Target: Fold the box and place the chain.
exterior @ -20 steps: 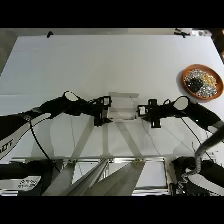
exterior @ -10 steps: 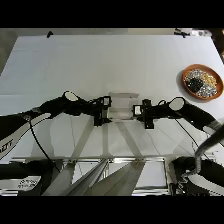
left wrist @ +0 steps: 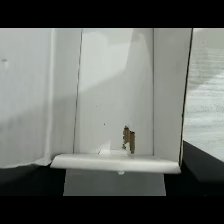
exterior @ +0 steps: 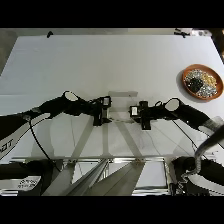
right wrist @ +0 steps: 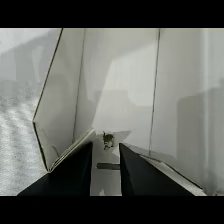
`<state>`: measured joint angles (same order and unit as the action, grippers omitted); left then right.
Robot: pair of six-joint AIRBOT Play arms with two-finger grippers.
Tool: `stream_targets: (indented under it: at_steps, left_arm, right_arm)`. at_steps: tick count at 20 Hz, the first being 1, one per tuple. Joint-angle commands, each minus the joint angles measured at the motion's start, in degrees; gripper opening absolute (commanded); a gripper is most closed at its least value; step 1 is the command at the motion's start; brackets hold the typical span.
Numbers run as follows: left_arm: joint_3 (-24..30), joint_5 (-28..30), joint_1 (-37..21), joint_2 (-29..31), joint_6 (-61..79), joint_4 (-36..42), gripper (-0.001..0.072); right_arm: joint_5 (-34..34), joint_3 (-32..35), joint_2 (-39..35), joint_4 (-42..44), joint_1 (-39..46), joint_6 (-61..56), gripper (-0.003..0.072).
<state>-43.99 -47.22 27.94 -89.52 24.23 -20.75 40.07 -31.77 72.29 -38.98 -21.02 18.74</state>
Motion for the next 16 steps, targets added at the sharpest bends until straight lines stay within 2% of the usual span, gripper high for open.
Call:
stream_targets:
  at_steps: [1, 4, 7, 10, 13, 16]
  left_arm:
    - [0.0, 0.1, 0.0, 0.0, -0.2, 0.2, 0.0314]
    - [0.0, 0.1, 0.0, 0.0, -0.2, 0.2, 0.0314]
    - [0.0, 0.0, 0.0, 0.0, -0.2, 0.2, 0.0314]
    - [0.0, 0.0, 0.0, 0.0, -0.2, 0.2, 0.0314]
    - [0.0, 0.0, 0.0, 0.0, -0.2, 0.2, 0.0314]
    - [0.0, 0.0, 0.0, 0.0, -0.2, 0.2, 0.0314]
  right_arm:
    - [-0.7, 0.0, 0.1, 1.5, -0.1, -0.2, 0.0254]
    - [-0.7, 0.0, 0.1, 1.5, -0.1, -0.2, 0.0258]
    - [-0.3, 0.0, -1.2, -1.4, 1.0, -2.3, 0.002]
    - [0.5, 0.0, -5.2, -6.9, 5.1, -14.2, 0.002]
    - [8.3, 0.0, -8.6, -13.4, 10.5, -21.3, 0.002]
    - [16.4, 0.0, -10.4, -19.4, 14.0, -22.0, 0.002]
